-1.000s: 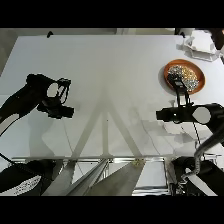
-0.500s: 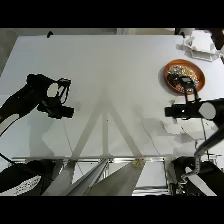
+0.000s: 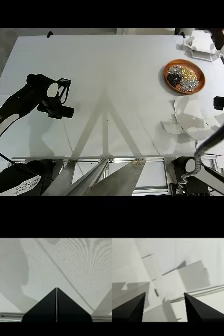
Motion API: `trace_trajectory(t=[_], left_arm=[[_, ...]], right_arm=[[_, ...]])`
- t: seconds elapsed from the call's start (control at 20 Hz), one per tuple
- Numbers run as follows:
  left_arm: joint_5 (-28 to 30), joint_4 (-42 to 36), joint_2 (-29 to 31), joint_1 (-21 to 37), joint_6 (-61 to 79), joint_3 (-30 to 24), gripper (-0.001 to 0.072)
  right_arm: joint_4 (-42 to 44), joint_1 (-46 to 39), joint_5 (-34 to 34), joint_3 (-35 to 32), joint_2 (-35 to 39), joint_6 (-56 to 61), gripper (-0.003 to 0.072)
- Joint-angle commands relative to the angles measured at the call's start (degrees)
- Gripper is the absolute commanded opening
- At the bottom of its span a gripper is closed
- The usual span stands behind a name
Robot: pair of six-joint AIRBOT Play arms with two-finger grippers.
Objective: Fold the box and place the chain.
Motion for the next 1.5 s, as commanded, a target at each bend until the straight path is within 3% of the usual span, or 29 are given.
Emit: trace_trajectory(t=[0.0,0.35,0.65,0.9,1.05,1.15,1.25,1.3,1.35,1.45], left_arm=[[0.02,0.00,0.04,0.04,0.02,-0.02,0.0011],[0.02,0.00,0.04,0.04,0.02,-0.02,0.0011],[0.04,-0.02,0.04,0.04,0.02,-0.02,0.0011],[0.02,-0.02,0.04,0.04,0.02,-0.02,0.0011],[0.02,-0.02,0.04,0.04,0.02,-0.02,0.0011],[0.02,-0.02,0.04,0.04,0.02,-0.02,0.0011],[0.02,-0.02,0.04,0.04,0.02,-0.02,0.0011],[0.02,-0.02,0.04,0.04,0.02,-0.02,0.0011],[0.02,-0.02,0.04,0.04,0.02,-0.02,0.0011],[0.02,-0.02,0.04,0.04,0.02,-0.02,0.0011]], right_arm=[[-3.67,-5.14,1.92,10.23,-10.14,-4.61,0.0522],[-8.79,-7.85,5.11,16.26,-23.61,-12.98,0.0524],[-0.50,-8.39,9.07,16.44,-25.11,-23.58,0.0494],[-1.49,-10.01,13.86,16.41,-25.83,-22.18,0.0453],[0.70,-11.58,14.91,16.31,-25.83,-23.34,0.0398],[1.31,-11.91,15.06,16.28,-26.03,-23.96,0.0294],[2.78,-11.89,14.99,16.28,-26.75,-24.06,0.0264],[4.70,-11.89,15.26,16.28,-27.36,-24.26,0.0128],[8.02,-11.89,16.15,16.26,-27.71,-26.36,0.0052],[16.81,-11.61,19.61,16.28,-27.67,-32.74,0.0014]])
